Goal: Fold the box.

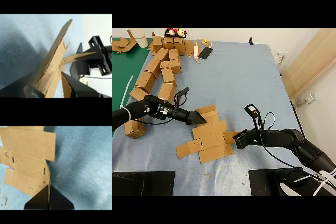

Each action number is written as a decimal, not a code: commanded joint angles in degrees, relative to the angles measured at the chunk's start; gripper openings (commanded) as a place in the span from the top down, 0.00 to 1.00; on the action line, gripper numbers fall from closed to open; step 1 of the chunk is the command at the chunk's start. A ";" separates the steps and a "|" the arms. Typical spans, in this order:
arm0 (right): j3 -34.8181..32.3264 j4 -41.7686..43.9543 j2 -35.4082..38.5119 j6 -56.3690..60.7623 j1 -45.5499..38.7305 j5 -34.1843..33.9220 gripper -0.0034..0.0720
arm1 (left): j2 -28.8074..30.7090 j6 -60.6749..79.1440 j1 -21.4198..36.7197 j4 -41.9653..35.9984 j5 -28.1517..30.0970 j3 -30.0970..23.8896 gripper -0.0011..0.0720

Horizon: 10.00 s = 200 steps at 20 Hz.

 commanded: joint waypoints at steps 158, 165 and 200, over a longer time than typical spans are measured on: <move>-0.63 -60.96 -0.35 42.95 64.11 -9.40 0.33 | 13.20 43.78 -20.72 -0.66 18.05 -10.62 0.97; -0.85 -58.66 -4.74 42.91 64.11 -8.00 0.33 | 13.20 43.78 -20.72 -0.68 18.05 -10.62 0.97; -5.16 -75.58 7.43 49.20 55.49 -3.74 0.01 | 13.20 43.78 -20.72 -0.66 18.05 -10.62 0.97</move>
